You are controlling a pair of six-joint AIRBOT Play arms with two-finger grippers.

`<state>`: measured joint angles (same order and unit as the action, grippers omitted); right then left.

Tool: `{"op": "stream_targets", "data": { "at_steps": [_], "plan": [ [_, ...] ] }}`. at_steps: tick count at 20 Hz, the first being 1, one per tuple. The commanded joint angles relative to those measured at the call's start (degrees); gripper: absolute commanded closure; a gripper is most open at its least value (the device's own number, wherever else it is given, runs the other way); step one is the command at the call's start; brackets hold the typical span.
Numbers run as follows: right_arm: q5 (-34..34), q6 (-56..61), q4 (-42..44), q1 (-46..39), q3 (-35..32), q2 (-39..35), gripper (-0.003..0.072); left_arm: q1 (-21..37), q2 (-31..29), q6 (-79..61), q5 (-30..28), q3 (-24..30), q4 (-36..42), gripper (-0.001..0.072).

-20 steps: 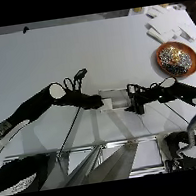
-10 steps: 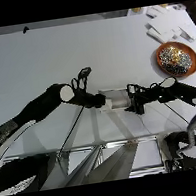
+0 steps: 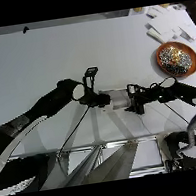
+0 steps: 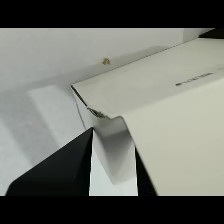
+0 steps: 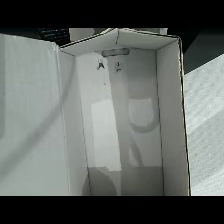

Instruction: Fold the box and place the chain.

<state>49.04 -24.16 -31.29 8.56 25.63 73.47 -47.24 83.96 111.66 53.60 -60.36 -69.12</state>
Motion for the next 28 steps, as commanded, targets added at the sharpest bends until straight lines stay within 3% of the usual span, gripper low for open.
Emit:
{"op": "stream_targets", "data": {
  "at_steps": [1,7,17,21,23,28],
  "plan": [
    [0.0,0.1,0.0,0.0,0.0,0.0,0.0431,-0.4,2.1,4.5,4.5,-3.3,-3.5,0.0432],
    [0.0,0.1,0.0,0.0,0.0,0.0,0.0431,-0.2,2.1,7.3,9.3,-6.0,-7.8,0.0433],
    [0.0,0.1,0.0,0.0,0.0,0.0,0.0431,-0.1,2.2,7.3,14.0,-8.9,-6.4,0.0433],
    [0.0,0.1,0.0,0.0,0.0,0.0,0.0431,0.0,5.6,7.3,18.3,-14.1,-6.5,0.0433],
    [0.0,0.1,0.0,0.0,0.0,0.0,0.0431,-0.2,7.5,8.1,19.7,-14.2,-6.7,0.0433],
    [0.0,0.1,0.0,0.0,0.0,0.0,0.0431,-1.4,10.1,11.9,16.9,-14.2,-8.2,0.0435]
  ]
}}
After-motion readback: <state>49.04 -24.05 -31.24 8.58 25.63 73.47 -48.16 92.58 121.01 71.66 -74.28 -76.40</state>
